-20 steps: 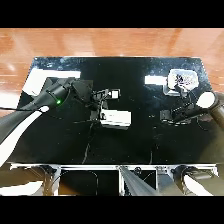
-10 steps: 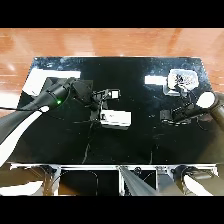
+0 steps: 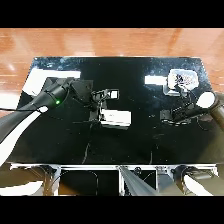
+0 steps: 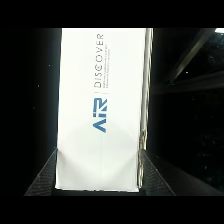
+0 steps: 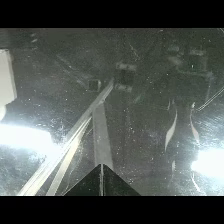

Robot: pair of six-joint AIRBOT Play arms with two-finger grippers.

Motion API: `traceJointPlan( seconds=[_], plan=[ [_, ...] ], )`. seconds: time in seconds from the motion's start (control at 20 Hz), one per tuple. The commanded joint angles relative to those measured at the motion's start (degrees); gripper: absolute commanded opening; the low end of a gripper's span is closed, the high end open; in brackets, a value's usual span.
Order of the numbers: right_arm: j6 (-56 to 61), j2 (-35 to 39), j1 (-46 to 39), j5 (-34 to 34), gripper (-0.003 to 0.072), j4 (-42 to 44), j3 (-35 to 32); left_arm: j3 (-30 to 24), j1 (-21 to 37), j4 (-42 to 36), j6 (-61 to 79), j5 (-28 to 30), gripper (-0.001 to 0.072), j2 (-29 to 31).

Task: Fold the box and place the chain.

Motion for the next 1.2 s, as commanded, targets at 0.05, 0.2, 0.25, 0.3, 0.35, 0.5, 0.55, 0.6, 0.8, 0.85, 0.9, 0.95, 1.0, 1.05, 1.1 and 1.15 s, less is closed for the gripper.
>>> traceJointPlan(
  seconds=[0.05,0.2,0.25,0.3,0.35,0.5,0.55,0.6,0.8,0.85,0.9,0.95,1.0,1.05,1.1,1.15],
  plan=[
    [0.0,0.07,-0.04,0.0,0.0031,0.02,-0.02,-0.9,0.07,-0.07,-0.15,-1.2,0.0634,-0.22],
    [0.0,0.04,-0.04,-0.04,0.0032,0.0,-0.02,-1.2,0.07,-0.07,-0.17,-1.29,0.0634,-0.28],
    [0.0,0.04,-0.04,-0.04,0.0031,0.0,-0.02,-1.2,0.07,-0.07,-0.17,-1.84,0.0634,-0.28],
    [0.0,0.07,-0.04,-0.02,0.0031,0.0,-0.02,-1.2,0.07,-0.07,-0.17,-2.56,0.0634,-0.28],
    [0.0,0.07,-0.04,-0.02,0.0031,0.02,-0.02,-1.2,0.04,-0.07,-0.15,-2.95,0.0634,-0.35],
    [-0.07,0.07,-0.04,-0.04,0.0031,0.0,-0.02,-1.2,-0.22,-0.07,-0.17,-3.3,0.0634,-1.16],
    [-0.24,0.07,-0.04,-0.04,0.0031,0.0,-0.02,-1.2,-0.44,-0.07,-0.17,-3.72,0.0633,-1.38],
    [-0.24,0.04,-0.04,-0.07,0.0031,0.0,-0.02,-1.2,-0.59,0.15,-0.15,-3.98,0.0633,-1.46],
    [-0.42,0.07,-0.04,-0.2,0.0031,-0.04,-0.02,-1.2,-0.63,0.17,-0.17,-3.85,0.0628,-1.7],
    [-0.42,0.07,-0.04,-0.44,0.0031,-0.02,-0.02,-1.2,-0.63,0.17,-0.17,-3.85,0.0627,-1.75],
    [-0.42,0.07,-0.04,-0.63,0.0031,-0.04,-0.02,-1.2,-0.63,0.17,-0.17,-3.85,0.0615,-1.84],
    [-0.42,0.07,-0.04,-0.81,0.0031,-0.04,-0.02,-1.2,-0.63,0.17,-0.17,-3.67,0.061,-1.99],
    [-0.42,0.07,-0.04,-0.94,0.0031,-0.04,-0.02,-1.2,-0.66,0.17,-0.2,-3.69,0.0589,-2.08],
    [-0.46,0.07,-0.04,-0.98,0.0031,-0.15,-0.02,-1.2,-0.66,0.17,-0.31,-3.61,0.0408,-2.1],
    [-0.46,0.07,-0.04,-1.03,0.0031,-0.22,-0.02,-1.18,-0.63,0.15,-0.37,-3.43,0.0203,-2.1],
    [-0.46,0.07,-0.04,-1.11,0.0031,-0.22,-0.02,-1.16,-0.66,0.15,-0.83,-3.1,0.015,-2.01]
  ],
)
